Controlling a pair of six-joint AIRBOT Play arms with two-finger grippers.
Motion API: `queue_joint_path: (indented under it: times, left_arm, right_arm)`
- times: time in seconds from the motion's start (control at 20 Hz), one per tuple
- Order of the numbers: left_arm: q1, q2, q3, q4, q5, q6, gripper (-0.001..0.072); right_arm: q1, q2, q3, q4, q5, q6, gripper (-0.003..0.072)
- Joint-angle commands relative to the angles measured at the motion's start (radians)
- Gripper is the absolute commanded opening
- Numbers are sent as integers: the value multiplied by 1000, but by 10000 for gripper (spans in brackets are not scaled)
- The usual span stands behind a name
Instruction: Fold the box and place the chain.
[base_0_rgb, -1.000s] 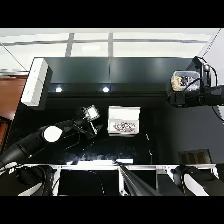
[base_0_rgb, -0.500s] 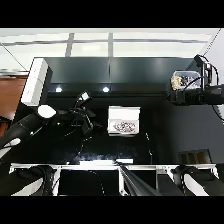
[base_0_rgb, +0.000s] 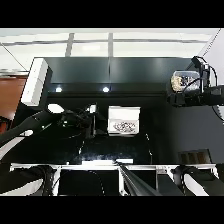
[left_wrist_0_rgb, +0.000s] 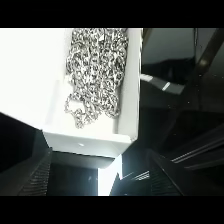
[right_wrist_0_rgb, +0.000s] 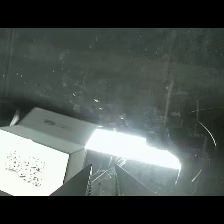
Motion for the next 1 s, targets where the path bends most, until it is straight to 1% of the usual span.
queue_joint_path:
  times: [0.0, 0.35, 0.8, 0.95]
  left_arm:
    - [-3, -26, 17, -38, 18, 37, 712]
    - [-4, -32, 21, -35, 16, 31, 712]
    - [-21, -75, 75, 15, 13, -45, 711]
    - [-25, -79, 80, 16, 13, -48, 711]
  right_arm:
    - [0, 0, -1, 0, 7, -9, 164]
    - [0, 0, -1, 0, 4, -9, 164]
    - [0, 0, -1, 0, 5, -9, 164]
    - [0, 0, -1, 1, 5, -9, 164]
